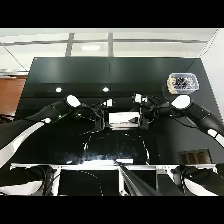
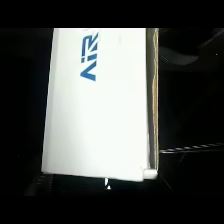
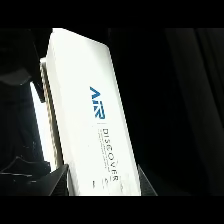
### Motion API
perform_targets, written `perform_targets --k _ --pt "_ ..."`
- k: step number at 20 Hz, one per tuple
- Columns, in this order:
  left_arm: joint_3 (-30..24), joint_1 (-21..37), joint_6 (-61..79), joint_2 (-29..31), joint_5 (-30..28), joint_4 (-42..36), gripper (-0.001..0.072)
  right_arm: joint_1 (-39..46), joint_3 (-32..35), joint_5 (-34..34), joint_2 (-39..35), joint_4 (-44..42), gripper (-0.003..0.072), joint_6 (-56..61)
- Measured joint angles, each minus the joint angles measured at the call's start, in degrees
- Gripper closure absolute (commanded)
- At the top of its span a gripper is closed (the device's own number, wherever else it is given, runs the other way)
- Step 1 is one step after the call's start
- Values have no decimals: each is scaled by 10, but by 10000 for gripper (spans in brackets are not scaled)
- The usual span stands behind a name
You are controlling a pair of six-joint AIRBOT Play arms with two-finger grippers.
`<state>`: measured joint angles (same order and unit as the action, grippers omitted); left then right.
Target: Fold the box and place the chain.
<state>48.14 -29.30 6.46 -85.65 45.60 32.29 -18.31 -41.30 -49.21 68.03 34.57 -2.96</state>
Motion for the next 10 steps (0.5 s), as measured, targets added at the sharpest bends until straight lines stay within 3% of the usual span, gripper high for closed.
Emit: perform_targets --k 10 --pt "0 0 0 0 0 0 218 0 7 -8 2 0 201 2"
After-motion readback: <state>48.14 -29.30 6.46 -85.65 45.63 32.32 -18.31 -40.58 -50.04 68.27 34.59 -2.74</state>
